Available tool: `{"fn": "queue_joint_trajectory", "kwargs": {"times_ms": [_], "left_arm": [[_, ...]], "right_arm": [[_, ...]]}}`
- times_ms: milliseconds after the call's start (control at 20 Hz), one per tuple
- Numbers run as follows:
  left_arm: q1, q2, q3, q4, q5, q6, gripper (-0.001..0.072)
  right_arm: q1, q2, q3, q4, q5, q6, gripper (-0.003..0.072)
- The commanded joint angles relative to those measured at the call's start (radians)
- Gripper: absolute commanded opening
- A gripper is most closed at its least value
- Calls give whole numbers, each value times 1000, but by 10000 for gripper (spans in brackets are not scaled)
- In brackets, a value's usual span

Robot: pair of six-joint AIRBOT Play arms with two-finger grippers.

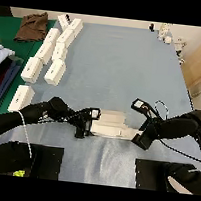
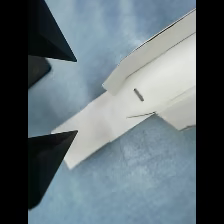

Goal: Fold the box.

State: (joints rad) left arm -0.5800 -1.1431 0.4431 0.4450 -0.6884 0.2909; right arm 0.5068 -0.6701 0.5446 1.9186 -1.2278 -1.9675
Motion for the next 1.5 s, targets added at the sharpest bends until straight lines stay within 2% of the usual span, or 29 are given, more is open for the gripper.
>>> {"fn": "queue_joint_trajectory", "kwargs": {"times_ms": [0,50,100,250,500,700,850,1450], "left_arm": [[0,-1,0,0,1,0,458],[0,0,0,0,1,0,458],[0,0,0,0,1,0,458],[0,0,0,0,1,0,458],[0,-1,0,0,1,0,458],[0,0,0,0,1,0,458],[0,0,0,0,1,0,458],[0,0,0,0,1,0,458]], "right_arm": [[0,9,-14,348,123,363,597],[0,-12,-21,423,207,364,458],[1,-44,-19,466,285,364,382],[-4,-152,12,479,455,364,381],[-10,-338,87,420,570,362,365],[-6,-462,88,415,569,329,365],[0,-505,88,415,567,307,365],[0,-513,101,418,537,298,365]]}}
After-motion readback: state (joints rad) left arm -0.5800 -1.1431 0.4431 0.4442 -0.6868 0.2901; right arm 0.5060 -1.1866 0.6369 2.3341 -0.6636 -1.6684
